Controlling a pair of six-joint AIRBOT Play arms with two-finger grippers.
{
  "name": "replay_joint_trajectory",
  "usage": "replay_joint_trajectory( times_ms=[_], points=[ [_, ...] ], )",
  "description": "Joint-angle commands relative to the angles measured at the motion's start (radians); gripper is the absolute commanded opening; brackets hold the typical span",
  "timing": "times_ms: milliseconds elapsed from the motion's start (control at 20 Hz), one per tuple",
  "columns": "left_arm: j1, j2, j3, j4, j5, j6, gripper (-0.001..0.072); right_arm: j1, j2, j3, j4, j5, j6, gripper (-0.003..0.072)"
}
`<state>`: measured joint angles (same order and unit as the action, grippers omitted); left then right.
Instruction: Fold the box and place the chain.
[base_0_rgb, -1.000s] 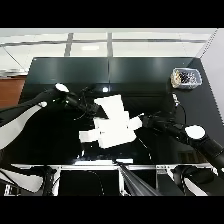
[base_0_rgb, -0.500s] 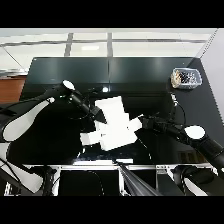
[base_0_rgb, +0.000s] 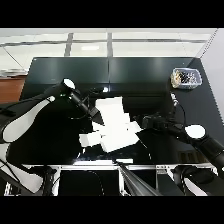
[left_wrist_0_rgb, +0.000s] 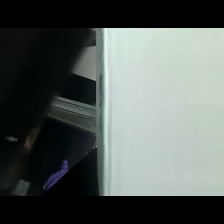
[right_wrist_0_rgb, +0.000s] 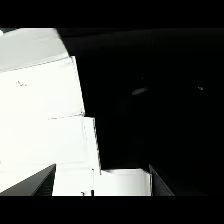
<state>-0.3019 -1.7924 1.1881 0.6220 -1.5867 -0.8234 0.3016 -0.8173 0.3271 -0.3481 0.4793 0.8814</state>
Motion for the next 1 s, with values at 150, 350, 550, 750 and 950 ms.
replay_joint_trajectory(
  times_ms=[150, 350, 550, 750, 950],
  points=[
    [-0.062, 0.225, -0.063, 0.102, 0.134, 0.086, 0.0022, -0.23, 0.005, 0.289, -0.407, 0.458, 0.072, 0.0638],
    [-0.144, 0.457, -0.289, 0.114, 0.586, 0.314, 0.0025, -0.297, 0.003, 0.361, -0.708, 0.487, -0.014, 0.0638],
    [-0.193, 0.455, -0.322, 0.125, 0.669, 0.674, 0.0028, -0.287, 0.002, 0.325, -0.703, 0.46, -0.121, 0.0638],
    [-0.196, 0.373, -0.306, 0.129, 0.69, 0.824, 0.0028, -0.287, 0.002, 0.234, -0.629, 0.46, -0.228, 0.0638],
    [-0.196, 0.298, -0.25, 0.129, 0.688, 0.824, 0.0028, -0.243, 0.002, 0.156, -0.453, 0.457, -0.486, 0.0638]
  ],
)
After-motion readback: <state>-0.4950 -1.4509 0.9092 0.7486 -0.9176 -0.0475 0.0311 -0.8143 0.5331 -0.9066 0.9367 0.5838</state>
